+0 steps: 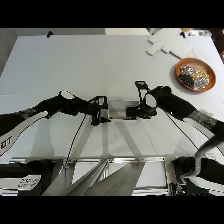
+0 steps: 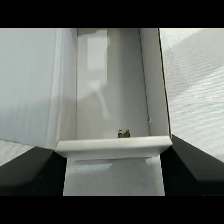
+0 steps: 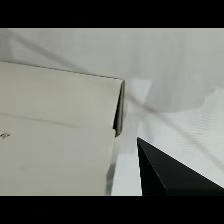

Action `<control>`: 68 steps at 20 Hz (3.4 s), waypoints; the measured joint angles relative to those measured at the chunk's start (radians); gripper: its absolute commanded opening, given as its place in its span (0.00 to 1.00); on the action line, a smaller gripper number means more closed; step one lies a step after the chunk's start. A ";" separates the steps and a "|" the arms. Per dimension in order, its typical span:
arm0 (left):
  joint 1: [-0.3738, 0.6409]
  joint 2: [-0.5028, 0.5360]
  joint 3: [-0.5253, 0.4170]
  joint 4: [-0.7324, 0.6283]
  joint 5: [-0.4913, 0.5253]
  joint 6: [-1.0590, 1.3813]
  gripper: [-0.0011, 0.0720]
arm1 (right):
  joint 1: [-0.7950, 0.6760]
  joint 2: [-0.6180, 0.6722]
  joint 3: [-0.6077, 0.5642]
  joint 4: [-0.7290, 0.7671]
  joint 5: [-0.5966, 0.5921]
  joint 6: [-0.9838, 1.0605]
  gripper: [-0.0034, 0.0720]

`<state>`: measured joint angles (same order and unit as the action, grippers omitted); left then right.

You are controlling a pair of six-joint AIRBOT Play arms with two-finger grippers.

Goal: Fold the box and place the chain.

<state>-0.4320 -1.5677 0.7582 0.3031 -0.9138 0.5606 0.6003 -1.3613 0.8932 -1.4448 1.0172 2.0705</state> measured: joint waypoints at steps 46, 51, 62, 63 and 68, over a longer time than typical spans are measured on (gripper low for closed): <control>0.000 -0.001 0.000 0.003 0.001 0.001 0.11 | 0.000 -0.042 0.000 -0.029 -0.058 0.031 0.59; 0.000 -0.001 0.000 0.001 0.001 0.001 0.11 | 0.000 0.062 0.000 -0.057 -0.021 -0.067 0.59; 0.000 -0.001 0.000 0.001 0.000 -0.001 0.11 | -0.311 0.297 0.192 -0.119 0.072 -0.412 0.45; 0.000 -0.001 0.000 0.001 0.000 -0.001 0.11 | -0.374 0.282 0.226 -0.120 0.059 -0.437 0.45; 0.000 -0.001 0.000 0.000 0.000 -0.001 0.11 | -0.669 0.088 0.417 -0.122 0.009 -0.513 0.44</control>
<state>-0.4316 -1.5684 0.7582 0.3035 -0.9142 0.5594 -0.0685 -1.2732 1.3106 -1.5665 1.0264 1.5574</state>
